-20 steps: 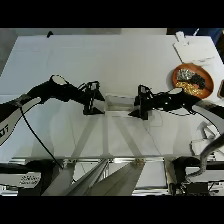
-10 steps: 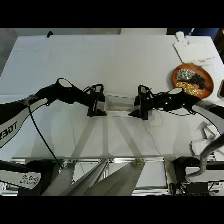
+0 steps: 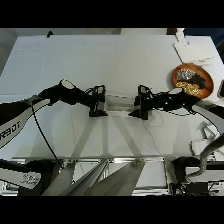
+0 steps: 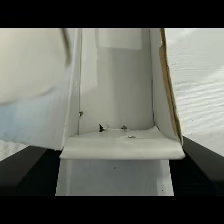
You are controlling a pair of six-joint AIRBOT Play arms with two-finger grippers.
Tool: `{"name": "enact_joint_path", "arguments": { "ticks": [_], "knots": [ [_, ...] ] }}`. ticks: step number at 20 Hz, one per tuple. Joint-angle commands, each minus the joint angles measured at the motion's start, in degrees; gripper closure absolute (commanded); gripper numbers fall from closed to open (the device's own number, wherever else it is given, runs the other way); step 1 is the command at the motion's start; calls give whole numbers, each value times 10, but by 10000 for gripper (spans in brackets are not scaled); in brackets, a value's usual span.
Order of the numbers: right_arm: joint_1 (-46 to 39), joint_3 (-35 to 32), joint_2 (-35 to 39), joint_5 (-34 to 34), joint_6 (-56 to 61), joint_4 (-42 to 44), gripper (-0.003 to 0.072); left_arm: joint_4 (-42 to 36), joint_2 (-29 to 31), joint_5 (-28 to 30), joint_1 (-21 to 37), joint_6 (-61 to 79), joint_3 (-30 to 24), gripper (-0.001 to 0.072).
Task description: Fold the box and place the chain.
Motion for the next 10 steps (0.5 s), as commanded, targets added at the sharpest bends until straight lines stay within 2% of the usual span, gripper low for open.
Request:
{"name": "enact_joint_path", "arguments": {
  "ticks": [1,5,6,7,9,10],
  "knots": [
    [0,0,0,0,0,0,225,0,0,0,0,0,0,5],
    [0,0,0,0,0,0,225,0,0,0,0,0,0,9],
    [0,0,0,0,0,0,225,0,0,0,0,0,0,37],
    [0,0,0,0,0,0,225,0,0,0,0,0,0,103],
    [0,0,0,0,0,0,225,0,0,0,0,0,0,183],
    [0,0,0,0,0,0,225,0,0,0,0,0,0,304]
  ]
}}
